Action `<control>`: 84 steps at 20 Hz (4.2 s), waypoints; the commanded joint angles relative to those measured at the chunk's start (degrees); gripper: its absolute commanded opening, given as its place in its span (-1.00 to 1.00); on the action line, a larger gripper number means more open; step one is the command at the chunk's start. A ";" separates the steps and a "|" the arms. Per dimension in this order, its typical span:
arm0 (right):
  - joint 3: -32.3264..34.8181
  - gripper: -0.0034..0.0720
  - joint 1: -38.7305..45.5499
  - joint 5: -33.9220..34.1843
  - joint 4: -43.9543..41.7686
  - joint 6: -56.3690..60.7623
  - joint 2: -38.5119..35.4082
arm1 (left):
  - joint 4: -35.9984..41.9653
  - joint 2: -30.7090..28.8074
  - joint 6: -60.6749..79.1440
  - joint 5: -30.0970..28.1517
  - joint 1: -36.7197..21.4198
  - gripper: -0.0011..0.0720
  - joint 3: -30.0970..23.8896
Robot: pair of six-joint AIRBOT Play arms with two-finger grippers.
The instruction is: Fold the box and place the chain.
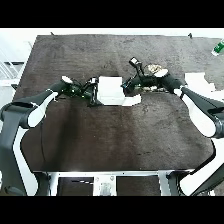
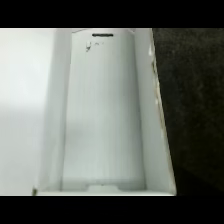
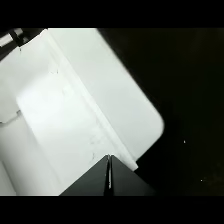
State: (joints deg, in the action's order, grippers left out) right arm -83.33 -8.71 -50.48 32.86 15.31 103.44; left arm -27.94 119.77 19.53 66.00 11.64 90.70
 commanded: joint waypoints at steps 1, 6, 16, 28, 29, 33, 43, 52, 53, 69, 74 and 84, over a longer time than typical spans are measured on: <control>0.33 -0.80 1.55 -5.70 3.80 -0.35 -6.34 | 0.02 0.02 0.00 0.00 -0.04 0.48 -0.04; 3.52 0.56 3.98 -10.49 17.97 -2.21 -10.36 | 0.04 0.00 0.00 0.00 -0.02 0.48 -0.04; 5.01 0.56 -3.04 -3.32 22.27 -12.83 -4.09 | 0.07 0.00 0.00 0.02 -0.02 0.48 -0.04; 4.98 -0.20 -6.19 -2.75 17.55 -13.09 -3.17 | 0.11 0.00 0.00 0.15 -0.02 0.48 -0.04; 5.01 -0.21 -6.38 -2.43 16.35 -13.05 -2.75 | 0.11 0.00 0.00 0.15 -0.02 0.48 -0.04; 5.01 -0.22 -6.93 -0.66 14.93 -13.00 -1.20 | 0.11 0.00 0.00 0.22 -0.02 0.48 -0.04; 4.98 0.21 -6.38 -0.20 16.00 -8.70 -1.66 | 0.11 0.00 0.00 0.28 -0.02 0.48 -0.04; 5.31 -0.88 -0.76 -10.93 25.75 30.71 -17.14 | 0.11 0.00 0.00 0.28 -0.04 0.48 -0.04; 5.33 -0.88 0.59 -11.02 26.10 36.98 -17.81 | 0.11 0.00 0.00 0.28 -0.02 0.48 -0.04; 19.96 -0.88 8.44 2.82 12.37 51.54 -8.31 | 0.11 0.00 0.00 0.24 -0.02 0.48 -0.04; 16.65 -0.87 4.50 0.48 9.07 48.96 -8.33 | 0.11 0.00 0.00 0.24 -0.02 0.48 -0.04; 9.03 -0.02 2.16 -6.67 8.87 49.22 -8.76 | 0.09 0.00 0.00 0.13 -0.04 0.48 -0.04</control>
State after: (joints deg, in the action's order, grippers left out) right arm -73.45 -5.61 -55.96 42.00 64.51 94.67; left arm -27.83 119.77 19.51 66.24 11.60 90.67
